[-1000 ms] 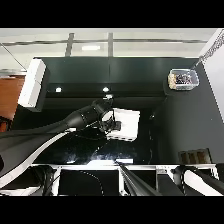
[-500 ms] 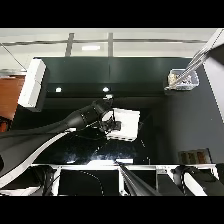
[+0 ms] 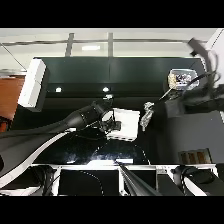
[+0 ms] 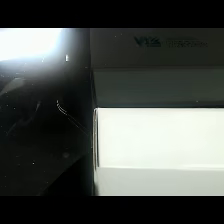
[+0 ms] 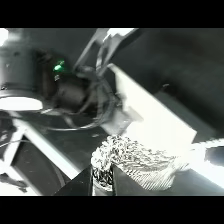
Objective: Fold the box and place the chain.
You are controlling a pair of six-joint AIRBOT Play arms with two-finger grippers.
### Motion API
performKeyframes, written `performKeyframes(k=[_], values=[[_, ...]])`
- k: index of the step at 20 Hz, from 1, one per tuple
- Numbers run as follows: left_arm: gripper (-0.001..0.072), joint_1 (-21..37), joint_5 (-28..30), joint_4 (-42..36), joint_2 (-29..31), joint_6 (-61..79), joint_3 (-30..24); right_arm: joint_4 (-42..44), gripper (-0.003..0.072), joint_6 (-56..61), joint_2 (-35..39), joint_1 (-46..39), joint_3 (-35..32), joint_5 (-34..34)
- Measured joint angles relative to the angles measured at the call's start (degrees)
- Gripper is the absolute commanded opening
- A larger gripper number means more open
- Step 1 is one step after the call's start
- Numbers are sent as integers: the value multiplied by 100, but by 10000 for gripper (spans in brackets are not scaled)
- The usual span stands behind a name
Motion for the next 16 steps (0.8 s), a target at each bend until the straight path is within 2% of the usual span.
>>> performKeyframes(k=[9, 10, 11, 12, 16], values=[[30, 0, 0, 0, 2, 2, 2, 295, 42, 258, -116, 723, -1226, -1182], [30, 0, 0, 0, 0, 2, 0, 273, 79, 297, -131, 748, -1331, -1235], [31, 0, 0, 0, 0, 2, 0, 249, 347, 323, -140, 765, -1427, -1255], [31, 0, 0, 0, 0, 2, 0, 260, 501, 354, -144, 772, -1495, -1305], [31, 0, -2, 2, 0, 2, 0, 31, 501, 407, -142, 516, -1593, -1316]])
